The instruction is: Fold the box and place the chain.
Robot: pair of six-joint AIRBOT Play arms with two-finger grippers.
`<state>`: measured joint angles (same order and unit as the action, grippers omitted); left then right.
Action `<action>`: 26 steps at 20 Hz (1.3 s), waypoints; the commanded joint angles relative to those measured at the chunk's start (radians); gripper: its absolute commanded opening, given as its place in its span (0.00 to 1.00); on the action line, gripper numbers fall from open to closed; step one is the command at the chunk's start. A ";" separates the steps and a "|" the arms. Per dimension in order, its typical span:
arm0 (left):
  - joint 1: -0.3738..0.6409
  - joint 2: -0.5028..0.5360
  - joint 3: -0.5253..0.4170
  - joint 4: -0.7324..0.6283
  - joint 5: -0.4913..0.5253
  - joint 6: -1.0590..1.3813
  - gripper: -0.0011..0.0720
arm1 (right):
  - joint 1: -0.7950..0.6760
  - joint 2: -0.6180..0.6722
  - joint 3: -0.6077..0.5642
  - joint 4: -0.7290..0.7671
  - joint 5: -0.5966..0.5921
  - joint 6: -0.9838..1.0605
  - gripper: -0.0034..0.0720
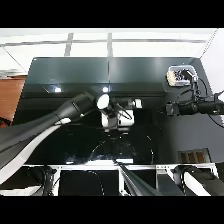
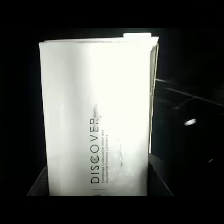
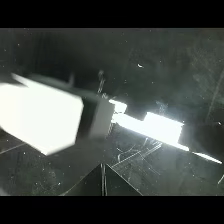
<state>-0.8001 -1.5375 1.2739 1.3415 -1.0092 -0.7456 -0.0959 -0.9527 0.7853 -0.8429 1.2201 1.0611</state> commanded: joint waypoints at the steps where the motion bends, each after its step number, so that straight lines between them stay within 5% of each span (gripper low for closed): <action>1: 0.093 0.058 0.107 0.206 -0.111 -0.170 0.31 | 0.001 0.000 0.000 0.000 -0.013 0.001 0.06; 4: 0.299 0.076 0.190 0.299 -0.144 -0.257 0.31 | 0.001 0.000 0.000 0.001 -0.027 0.001 0.06; 8: 0.637 0.053 0.230 0.301 0.029 -0.410 0.34 | 0.001 0.000 0.000 0.003 -0.040 0.002 0.06; 14: 1.001 -0.138 0.377 0.288 0.053 -0.474 0.34 | 0.002 0.000 0.000 0.005 -0.039 0.005 0.06; 18: 1.104 -0.333 0.533 0.195 0.032 -0.473 0.34 | 0.002 0.000 0.000 0.008 -0.039 0.008 0.06; 24: 1.101 -0.518 0.665 0.071 -0.012 -0.425 0.34 | 0.005 0.000 0.000 0.019 -0.040 0.010 0.06; 25: 1.099 -0.521 0.669 0.078 -0.021 -0.433 0.57 | 0.005 0.000 0.000 0.023 -0.040 0.010 0.06; 26: 1.093 -0.518 0.687 0.080 -0.029 -0.460 0.98 | 0.006 0.000 0.000 0.023 -0.040 0.010 0.06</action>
<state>0.2943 -2.0178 1.9190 1.4487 -1.0164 -1.1843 -0.0917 -0.9527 0.7853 -0.8265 1.1797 1.0710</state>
